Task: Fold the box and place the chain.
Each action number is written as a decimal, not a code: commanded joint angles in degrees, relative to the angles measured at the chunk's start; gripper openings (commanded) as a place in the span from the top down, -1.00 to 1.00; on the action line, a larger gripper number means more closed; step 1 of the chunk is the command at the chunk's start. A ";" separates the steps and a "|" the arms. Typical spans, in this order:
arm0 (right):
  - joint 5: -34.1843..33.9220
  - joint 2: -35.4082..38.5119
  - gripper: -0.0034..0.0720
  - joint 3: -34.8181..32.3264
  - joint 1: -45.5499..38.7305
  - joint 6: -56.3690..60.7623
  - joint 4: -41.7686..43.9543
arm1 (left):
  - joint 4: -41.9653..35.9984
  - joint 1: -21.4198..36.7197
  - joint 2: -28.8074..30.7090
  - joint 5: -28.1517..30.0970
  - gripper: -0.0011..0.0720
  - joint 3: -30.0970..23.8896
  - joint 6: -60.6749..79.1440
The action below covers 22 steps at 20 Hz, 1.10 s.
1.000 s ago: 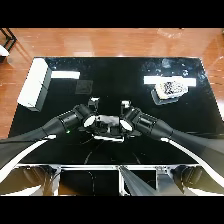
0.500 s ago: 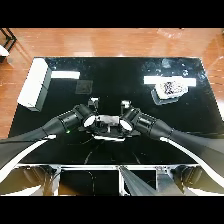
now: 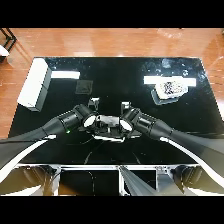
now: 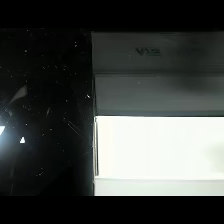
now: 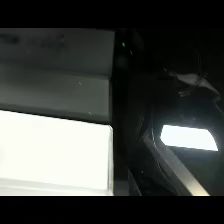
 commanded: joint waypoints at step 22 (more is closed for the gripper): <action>0.24 29.33 -0.95 -0.90 -39.45 -23.47 -18.71 | 0.33 0.70 0.02 1.36 0.90 0.00 -1.60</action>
